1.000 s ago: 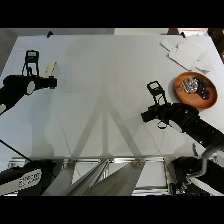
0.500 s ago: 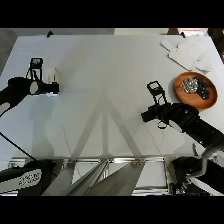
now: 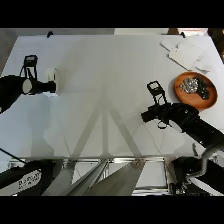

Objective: Fold the box and place the chain.

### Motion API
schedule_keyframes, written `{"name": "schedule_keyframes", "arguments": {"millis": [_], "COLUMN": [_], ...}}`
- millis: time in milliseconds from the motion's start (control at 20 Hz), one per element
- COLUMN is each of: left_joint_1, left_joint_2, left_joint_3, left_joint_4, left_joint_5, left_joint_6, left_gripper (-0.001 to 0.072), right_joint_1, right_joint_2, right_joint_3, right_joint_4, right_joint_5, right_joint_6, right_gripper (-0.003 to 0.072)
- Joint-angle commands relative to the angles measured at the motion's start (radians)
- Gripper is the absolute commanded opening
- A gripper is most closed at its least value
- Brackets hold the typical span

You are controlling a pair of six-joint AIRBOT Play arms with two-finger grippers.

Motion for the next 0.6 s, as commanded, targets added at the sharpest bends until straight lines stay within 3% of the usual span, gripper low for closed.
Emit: {"name": "schedule_keyframes", "arguments": {"millis": [0, 300, 550], "left_joint_1": [-0.001, -0.001, -0.002], "left_joint_2": [0.150, 0.410, 0.539], "left_joint_3": [0.000, 0.000, 0.000], "left_joint_4": [-0.001, -0.016, -0.164], "left_joint_5": [0.006, 0.053, 0.058], "left_joint_6": [0.033, 0.062, 0.063], "left_gripper": [0.0697, 0.0696, 0.0695], "right_joint_1": [0.000, 0.000, 0.000], "right_joint_2": [0.001, 0.001, 0.001], "right_joint_3": [0.001, 0.001, 0.001], "right_joint_4": [0.000, 0.000, 0.000], "right_joint_5": [0.000, 0.000, 0.000], "right_joint_6": [0.000, 0.000, 0.000], "right_gripper": [0.0010, 0.0010, 0.0010]}}
